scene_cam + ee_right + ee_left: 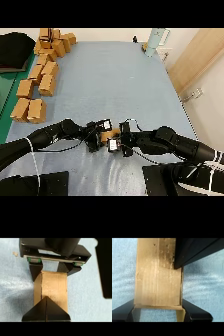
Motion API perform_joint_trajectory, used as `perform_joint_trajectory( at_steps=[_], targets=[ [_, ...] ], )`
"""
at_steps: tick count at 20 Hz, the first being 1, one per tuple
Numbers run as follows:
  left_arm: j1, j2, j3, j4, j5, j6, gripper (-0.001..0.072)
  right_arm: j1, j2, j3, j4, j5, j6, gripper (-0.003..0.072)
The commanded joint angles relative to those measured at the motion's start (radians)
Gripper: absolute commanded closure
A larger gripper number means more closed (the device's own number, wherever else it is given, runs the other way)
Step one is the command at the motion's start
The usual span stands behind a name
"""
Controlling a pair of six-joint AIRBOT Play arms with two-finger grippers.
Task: Fold the box.
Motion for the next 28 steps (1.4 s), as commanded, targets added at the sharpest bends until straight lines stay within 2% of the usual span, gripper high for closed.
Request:
perform_joint_trajectory(
  at_steps=[1, 4, 7, 10, 13, 16, 21, 28],
  targets=[
    [0.0, 0.0, 0.001, 0.0, 0.0, 0.0, 0.0257, 0.001, -0.002, 0.001, 0.0, -0.002, 0.001, 0.0681],
    [0.0, 0.0, 0.001, 0.0, 0.0, 0.0, 0.0257, 0.001, 0.049, 0.022, -0.007, -0.016, 0.068, 0.0681],
    [0.0, 0.0, 0.001, 0.0, 0.0, 0.0, 0.0257, -0.013, 0.129, 0.074, -0.131, -0.09, 0.454, 0.0681],
    [0.0, 0.0, 0.001, 0.0, 0.0, 0.0, 0.0257, -0.079, 0.156, 0.099, -0.277, -0.244, 0.858, 0.068],
    [0.0, 0.0, 0.001, 0.0, 0.0, 0.0, 0.0257, -0.167, 0.151, 0.099, -0.323, -0.352, 1.084, 0.068],
    [0.0, 0.0, 0.001, 0.0, 0.0, 0.0, 0.0257, -0.28, 0.132, 0.1, -0.323, -0.385, 1.302, 0.068],
    [0.0, 0.0, 0.001, 0.0, 0.0, 0.0, 0.0257, -0.424, 0.077, 0.099, -0.315, -0.428, 1.425, 0.068],
    [0.013, 0.037, 0.009, 0.002, 0.002, -0.079, 0.0257, -0.432, -0.014, 0.099, -0.315, -0.422, 1.531, 0.068]
  ],
)
